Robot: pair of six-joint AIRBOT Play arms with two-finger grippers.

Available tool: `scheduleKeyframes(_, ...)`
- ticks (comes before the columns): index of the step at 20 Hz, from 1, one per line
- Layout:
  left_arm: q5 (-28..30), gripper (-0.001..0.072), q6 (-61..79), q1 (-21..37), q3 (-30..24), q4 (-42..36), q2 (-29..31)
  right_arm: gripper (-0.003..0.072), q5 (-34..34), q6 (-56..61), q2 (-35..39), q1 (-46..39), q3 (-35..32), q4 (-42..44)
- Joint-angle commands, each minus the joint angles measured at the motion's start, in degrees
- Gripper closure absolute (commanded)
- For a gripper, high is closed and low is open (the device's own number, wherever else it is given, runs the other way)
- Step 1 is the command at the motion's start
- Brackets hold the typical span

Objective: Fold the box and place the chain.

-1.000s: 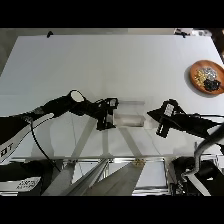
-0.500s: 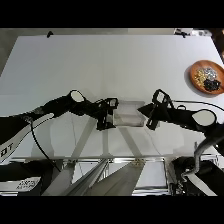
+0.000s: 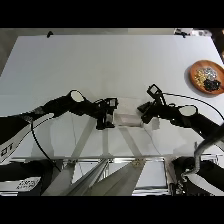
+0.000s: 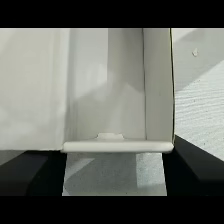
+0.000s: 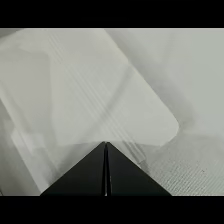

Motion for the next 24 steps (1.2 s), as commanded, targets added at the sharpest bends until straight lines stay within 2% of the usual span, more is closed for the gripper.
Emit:
scheduleKeyframes(1, -0.68, 0.0218, -0.02, 0.00, 0.04, -0.42, 0.02, 0.0679, 1.44, 0.50, 0.07, 0.00, 0.07, 0.37)
scheduleKeyframes(6, -0.68, 0.0218, -0.02, 0.00, 0.04, -0.42, 0.02, 0.0676, 2.21, 0.46, 10.86, 0.00, 0.11, -0.48)
scheduleKeyframes(8, -0.68, 0.0218, -0.02, 0.00, 0.04, -0.42, 0.02, 0.0676, 3.98, 2.05, 17.11, 0.00, 0.11, -4.81)
scheduleKeyframes(10, -0.68, 0.0218, -0.02, 0.00, 0.04, -0.42, 0.02, 0.0676, 7.87, 9.90, 23.58, 0.00, 0.11, -16.61)
scheduleKeyframes(12, -0.68, 0.0218, -0.02, 0.00, 0.04, -0.42, 0.02, 0.0669, 15.17, 21.51, 29.09, 0.00, 0.11, -31.12)
scheduleKeyframes(14, -0.68, 0.0218, -0.02, 0.00, 0.04, -0.42, 0.02, 0.0515, 25.88, 32.85, 32.98, 0.00, 0.09, -44.78)
scheduleKeyframes(15, -0.68, 0.0218, -0.02, 0.00, 0.04, -0.42, 0.02, 0.0485, 31.06, 35.78, 33.90, 0.00, 0.04, -49.20)
scheduleKeyframes(16, -0.68, 0.0218, -0.02, 0.00, 0.04, -0.42, 0.02, 0.0486, 34.53, 36.26, 33.90, 0.00, -0.02, -50.69)
scheduleKeyframes(18, -0.68, 0.0218, -0.02, 0.00, 0.04, -0.42, 0.02, 0.0487, 34.45, 34.77, 33.09, 0.00, -0.28, -49.42)
scheduleKeyframes(21, -0.68, 0.0218, -0.02, 0.00, 0.04, -0.42, 0.02, 0.0485, 28.83, 29.27, 30.18, 0.00, -1.18, -49.29)
scheduleKeyframes(24, -0.68, 0.0218, -0.02, 0.00, 0.04, -0.42, 0.02, 0.0485, 23.23, 21.90, 23.98, 0.02, -1.31, -47.08)
